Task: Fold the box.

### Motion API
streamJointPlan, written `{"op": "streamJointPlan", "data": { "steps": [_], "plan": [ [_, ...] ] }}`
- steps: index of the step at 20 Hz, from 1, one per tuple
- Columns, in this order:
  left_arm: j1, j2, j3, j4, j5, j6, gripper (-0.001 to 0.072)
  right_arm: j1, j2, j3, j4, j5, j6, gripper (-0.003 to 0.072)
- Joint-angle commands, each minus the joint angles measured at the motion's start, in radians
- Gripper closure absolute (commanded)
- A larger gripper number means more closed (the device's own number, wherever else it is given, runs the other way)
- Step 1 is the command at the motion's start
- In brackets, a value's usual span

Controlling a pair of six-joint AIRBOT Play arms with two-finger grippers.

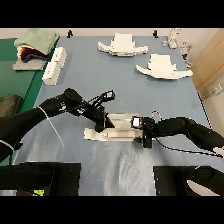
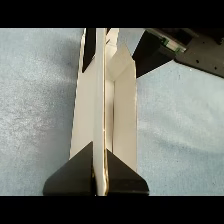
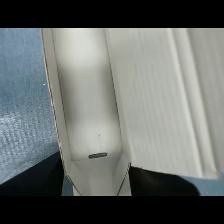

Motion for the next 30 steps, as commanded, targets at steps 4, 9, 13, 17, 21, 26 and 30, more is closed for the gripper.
{"op": "streamJointPlan", "data": {
  "steps": [4, 9, 13, 17, 21, 26, 30],
  "plan": [
    [0.0, 0.0, 0.001, 0.0, 0.0, 0.0, 0.0697, 0.008, -0.031, 0.0, 0.004, 0.013, -0.004, 0.0157],
    [0.0, 0.0, 0.001, 0.0, 0.0, 0.0, 0.0697, 0.008, -0.04, 0.0, 0.004, 0.013, -0.004, 0.018],
    [0.0, 0.0, 0.001, 0.0, 0.0, 0.0, 0.0697, 0.008, -0.04, 0.0, 0.003, 0.013, -0.004, 0.0181],
    [0.0, 0.0, 0.001, 0.0, 0.0, 0.0, 0.0697, 0.008, -0.04, 0.0, -0.001, 0.008, -0.004, 0.0287],
    [0.0, 0.0, 0.001, 0.0, 0.0, 0.0, 0.0697, 0.008, -0.039, 0.0, -0.004, 0.008, -0.004, 0.0197],
    [0.0, 0.0, 0.001, 0.0, 0.0, 0.0, 0.0697, 0.008, -0.036, 0.0, -0.005, 0.013, -0.004, -0.0034],
    [0.0, 0.0, 0.001, 0.0, 0.0, 0.0, 0.0697, 0.008, -0.032, 0.0, -0.004, 0.01, -0.004, 0.0117]
  ]
}}
